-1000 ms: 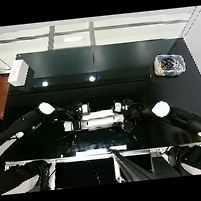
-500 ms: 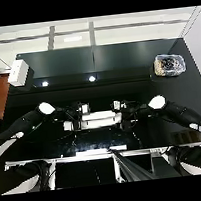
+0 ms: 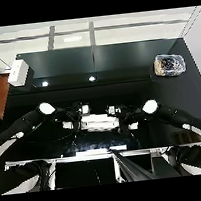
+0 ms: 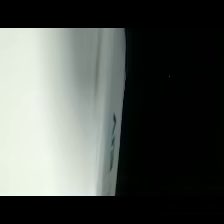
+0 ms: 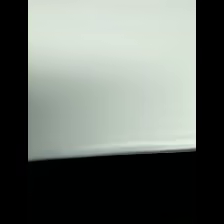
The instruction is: Fold the box and place the chain.
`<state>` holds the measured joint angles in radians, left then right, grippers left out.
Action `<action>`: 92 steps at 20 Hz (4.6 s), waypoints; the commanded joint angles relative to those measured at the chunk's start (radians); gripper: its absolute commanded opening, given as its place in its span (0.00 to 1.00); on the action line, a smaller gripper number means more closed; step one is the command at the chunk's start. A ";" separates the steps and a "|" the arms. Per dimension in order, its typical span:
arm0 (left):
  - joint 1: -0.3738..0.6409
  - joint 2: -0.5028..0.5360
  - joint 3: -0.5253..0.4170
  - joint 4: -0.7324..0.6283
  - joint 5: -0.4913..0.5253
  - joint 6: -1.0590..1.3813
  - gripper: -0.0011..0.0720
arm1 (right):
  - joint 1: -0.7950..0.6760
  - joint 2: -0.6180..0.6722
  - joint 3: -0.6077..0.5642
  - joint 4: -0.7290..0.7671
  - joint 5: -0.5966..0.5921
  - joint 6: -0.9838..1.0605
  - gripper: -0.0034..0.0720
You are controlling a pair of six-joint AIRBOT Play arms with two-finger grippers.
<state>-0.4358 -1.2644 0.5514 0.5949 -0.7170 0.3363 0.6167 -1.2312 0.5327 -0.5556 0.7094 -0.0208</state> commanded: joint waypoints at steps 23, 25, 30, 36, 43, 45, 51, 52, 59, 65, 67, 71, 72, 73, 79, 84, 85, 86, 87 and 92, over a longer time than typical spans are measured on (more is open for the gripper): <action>0.000 -0.001 0.001 0.000 0.006 -0.011 0.06 | -0.066 -0.014 0.001 0.006 0.013 -0.127 0.97; 0.000 -0.001 0.001 0.000 0.006 -0.011 0.06 | -0.066 -0.019 0.001 0.006 0.007 -0.127 0.97; 0.000 -0.001 0.001 0.000 0.006 -0.011 0.06 | -0.064 -0.019 0.001 0.006 0.000 -0.126 0.97; 0.000 -0.001 0.001 0.000 0.006 -0.012 0.06 | -0.063 -0.020 0.001 0.006 -0.003 -0.125 0.97; 0.000 -0.001 0.001 0.000 0.006 -0.011 0.06 | -0.047 -0.021 0.001 -0.014 -0.014 -0.115 0.67; 0.000 -0.001 0.001 0.000 0.006 -0.011 0.06 | -0.047 -0.021 0.001 -0.014 -0.014 -0.115 0.67; 0.000 -0.001 0.001 0.000 0.007 -0.011 0.06 | -0.047 -0.021 0.001 -0.014 -0.014 -0.115 0.67; 0.000 -0.001 0.001 0.000 0.007 -0.011 0.06 | -0.047 -0.021 0.001 -0.014 -0.014 -0.115 0.67; 0.000 -0.001 0.001 0.000 0.007 -0.012 0.27 | -0.047 -0.021 0.001 -0.014 -0.014 -0.115 0.67; 0.013 0.010 0.001 0.000 0.028 -0.042 0.81 | -0.047 -0.021 0.001 -0.014 -0.014 -0.115 0.67; 0.034 0.035 0.001 0.000 0.030 -0.053 0.81 | -0.047 -0.021 0.001 -0.014 -0.014 -0.115 0.67; 0.098 0.125 0.000 0.003 0.029 -0.096 0.81 | -0.047 -0.021 0.001 -0.014 -0.014 -0.115 0.67; 0.119 0.154 0.000 0.015 0.029 -0.114 0.81 | -0.047 -0.021 0.001 -0.014 -0.014 -0.115 0.67; 0.138 0.182 0.000 0.032 0.029 -0.138 0.81 | -0.047 -0.021 0.001 -0.014 -0.014 -0.115 0.67; 0.227 0.369 0.000 0.106 -0.054 -0.277 0.81 | -0.047 -0.021 0.001 -0.014 -0.014 -0.115 0.67; 0.237 0.392 0.000 0.297 -0.270 -0.531 0.81 | -0.047 -0.021 0.001 -0.014 -0.014 -0.115 0.67; 0.237 0.392 0.000 0.312 -0.304 -0.589 0.81 | -0.047 -0.021 0.001 -0.014 -0.014 -0.115 0.67; 0.237 0.392 0.000 0.314 -0.338 -0.623 0.81 | -0.047 -0.021 0.001 -0.014 -0.014 -0.115 0.67; 0.236 0.392 0.000 0.313 -0.373 -0.636 0.81 | -0.047 -0.021 0.001 -0.014 -0.014 -0.115 0.67; 0.190 0.406 -0.001 0.314 -0.428 -0.688 0.80 | -0.047 -0.021 0.001 -0.015 -0.012 -0.115 0.67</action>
<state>-0.2214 -0.8677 0.5510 0.8963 -1.0924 -0.2859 0.5694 -1.2510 0.5327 -0.5701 0.6956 -0.1360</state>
